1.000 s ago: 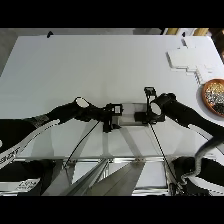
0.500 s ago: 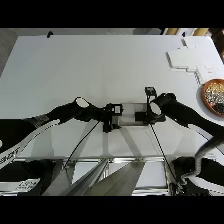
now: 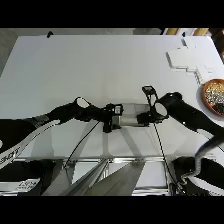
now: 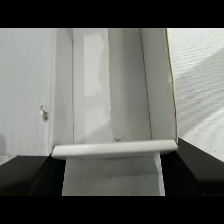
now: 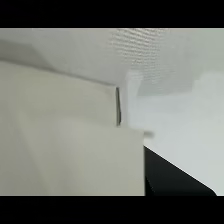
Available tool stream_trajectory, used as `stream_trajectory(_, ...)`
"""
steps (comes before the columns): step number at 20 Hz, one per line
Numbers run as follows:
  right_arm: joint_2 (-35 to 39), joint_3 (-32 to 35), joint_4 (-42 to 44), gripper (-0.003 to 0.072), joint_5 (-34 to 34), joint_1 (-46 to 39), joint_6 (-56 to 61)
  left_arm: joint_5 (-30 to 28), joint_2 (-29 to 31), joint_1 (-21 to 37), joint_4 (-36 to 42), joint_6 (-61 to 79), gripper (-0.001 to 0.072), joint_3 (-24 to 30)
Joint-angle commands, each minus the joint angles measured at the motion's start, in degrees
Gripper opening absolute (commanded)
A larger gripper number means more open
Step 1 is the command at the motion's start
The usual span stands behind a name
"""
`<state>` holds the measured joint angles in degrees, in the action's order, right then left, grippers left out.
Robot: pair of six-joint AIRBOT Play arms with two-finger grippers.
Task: Fold the box and place the chain.
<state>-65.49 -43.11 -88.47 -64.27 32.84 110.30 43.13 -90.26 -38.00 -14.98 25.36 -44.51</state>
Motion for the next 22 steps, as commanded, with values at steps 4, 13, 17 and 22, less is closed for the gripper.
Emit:
stream_trajectory(4,21.9,-3.0,-5.9,0.0287,-13.7,-15.0,-10.0,0.0,0.0,0.0,0.0,0.0,0.0274,0.0)
stream_trajectory(13,17.6,-7.8,-1.9,0.0242,0.7,-57.9,-20.7,0.2,0.1,0.0,0.0,0.0,0.0274,0.0)
stream_trajectory(17,4.7,-15.7,-2.2,0.0235,1.3,-60.7,-22.8,0.2,0.0,0.0,0.0,0.0,0.0274,0.0)
stream_trajectory(22,-3.9,-17.6,-7.7,0.0238,8.0,-66.3,-28.0,0.2,0.0,0.0,0.0,0.0,0.0274,0.0)
